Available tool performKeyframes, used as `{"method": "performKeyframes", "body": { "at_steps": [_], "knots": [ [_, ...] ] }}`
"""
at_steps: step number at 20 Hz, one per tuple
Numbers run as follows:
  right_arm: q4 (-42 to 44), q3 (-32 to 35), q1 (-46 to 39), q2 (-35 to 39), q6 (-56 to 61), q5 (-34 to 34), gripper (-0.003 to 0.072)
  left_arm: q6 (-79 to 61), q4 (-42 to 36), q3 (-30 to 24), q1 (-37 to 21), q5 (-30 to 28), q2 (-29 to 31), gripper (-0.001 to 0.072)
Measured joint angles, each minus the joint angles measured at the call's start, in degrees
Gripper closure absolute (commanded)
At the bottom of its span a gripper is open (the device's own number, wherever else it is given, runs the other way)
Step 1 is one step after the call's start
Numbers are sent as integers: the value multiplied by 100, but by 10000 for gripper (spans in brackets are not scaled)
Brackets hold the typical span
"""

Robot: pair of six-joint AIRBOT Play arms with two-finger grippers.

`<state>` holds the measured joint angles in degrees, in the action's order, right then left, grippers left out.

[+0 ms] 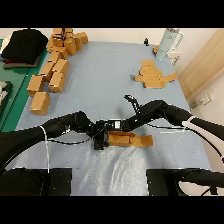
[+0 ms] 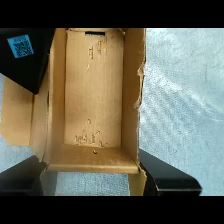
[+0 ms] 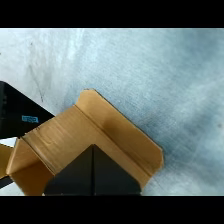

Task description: Fold the box.

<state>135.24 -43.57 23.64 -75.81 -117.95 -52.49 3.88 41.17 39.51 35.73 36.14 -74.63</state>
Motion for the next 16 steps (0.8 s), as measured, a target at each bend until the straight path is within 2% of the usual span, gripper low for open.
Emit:
{"method": "performKeyframes", "body": {
  "at_steps": [5,9,12,14,16],
  "knots": [
    [-162,-81,-4,612,-407,-59,684,2,-2,0,0,2,0,297],
    [-695,63,-4,1578,-227,-236,684,2,-2,0,0,0,0,298],
    [-907,474,13,2422,-229,-621,660,2,-2,0,0,0,0,298],
    [-1023,826,26,2977,-612,-914,249,2,-2,0,0,0,0,298],
    [-1325,1150,31,3412,-946,-1088,238,2,-2,0,0,2,0,298]
  ]
}}
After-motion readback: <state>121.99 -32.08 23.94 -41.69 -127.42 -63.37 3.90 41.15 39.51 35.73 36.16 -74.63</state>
